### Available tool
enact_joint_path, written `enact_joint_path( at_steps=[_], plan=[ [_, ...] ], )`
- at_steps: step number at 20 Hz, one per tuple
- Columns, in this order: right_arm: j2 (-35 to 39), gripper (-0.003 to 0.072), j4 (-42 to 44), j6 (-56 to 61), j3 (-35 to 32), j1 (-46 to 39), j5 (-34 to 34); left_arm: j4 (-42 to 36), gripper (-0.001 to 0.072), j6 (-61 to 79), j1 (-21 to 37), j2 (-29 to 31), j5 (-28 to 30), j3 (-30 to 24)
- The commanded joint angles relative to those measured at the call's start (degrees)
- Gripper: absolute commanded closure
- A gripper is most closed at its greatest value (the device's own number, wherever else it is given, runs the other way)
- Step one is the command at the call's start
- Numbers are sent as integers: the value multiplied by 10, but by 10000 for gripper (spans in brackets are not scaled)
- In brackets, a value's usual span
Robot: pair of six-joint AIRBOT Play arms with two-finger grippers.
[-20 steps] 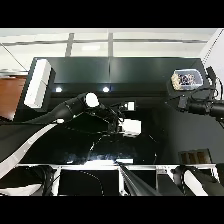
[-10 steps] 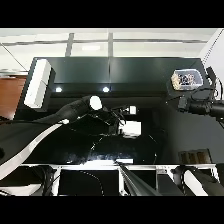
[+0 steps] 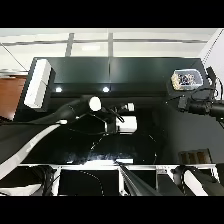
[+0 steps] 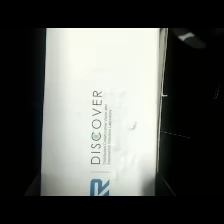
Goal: Fold the box and place the chain.
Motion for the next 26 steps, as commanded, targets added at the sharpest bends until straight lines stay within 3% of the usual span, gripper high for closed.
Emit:
enact_joint_path(
  at_steps=[1, 3, 6, 11, 13, 16, 18, 26],
  plan=[
    [0, 647, 0, 0, 0, 0, 3, 49, 360, -136, 57, 70, -43, -1],
    [0, 647, 0, 0, 0, 0, 4, 82, 359, -195, 106, 120, -85, -16],
    [0, 647, 0, 0, 0, 0, 4, 123, 358, -260, 210, 211, -156, -89],
    [0, 647, 0, 0, 0, 0, 3, 153, 356, -276, 462, 388, -184, -272],
    [0, 647, 0, 0, 0, 0, 2, 175, 356, -276, 580, 423, -180, -304],
    [0, 647, 0, 0, 0, 0, 2, 174, 356, -272, 733, 419, -137, -303],
    [0, 647, 0, 0, 0, 0, 3, 177, 356, -248, 796, 406, -126, -292],
    [0, 647, 0, 0, 0, 0, 6, 166, 356, -197, 816, 289, -69, -235]
  ],
)
